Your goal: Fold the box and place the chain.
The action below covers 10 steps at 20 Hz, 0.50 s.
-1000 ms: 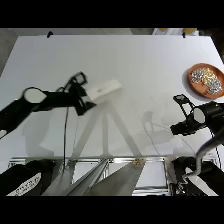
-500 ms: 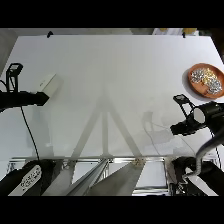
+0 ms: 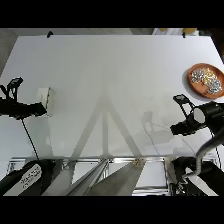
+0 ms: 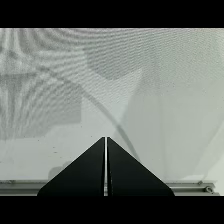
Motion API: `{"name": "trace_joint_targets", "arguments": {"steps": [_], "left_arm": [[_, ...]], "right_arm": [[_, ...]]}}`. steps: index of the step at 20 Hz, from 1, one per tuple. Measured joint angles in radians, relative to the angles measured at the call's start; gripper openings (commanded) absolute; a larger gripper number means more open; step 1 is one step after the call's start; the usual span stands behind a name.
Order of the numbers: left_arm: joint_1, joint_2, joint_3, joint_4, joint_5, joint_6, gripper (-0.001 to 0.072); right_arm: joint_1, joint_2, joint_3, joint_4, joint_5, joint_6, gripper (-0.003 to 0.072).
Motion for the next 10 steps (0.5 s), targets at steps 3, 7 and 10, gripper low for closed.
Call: {"name": "trace_joint_targets", "arguments": {"steps": [3,7,10], "left_arm": [[-0.001,0.057,0.000,0.008,-0.016,-0.017,0.0701],[-0.032,0.196,0.000,0.018,-0.013,-0.030,0.0701],[-0.066,0.291,0.000,0.038,0.000,-0.032,0.0700]], "right_arm": [[0.000,0.000,0.000,0.000,0.000,0.000,0.0020],[0.000,0.000,0.000,0.000,0.000,0.000,0.0020],[0.000,0.000,0.000,0.000,0.001,0.000,0.0020]]}}
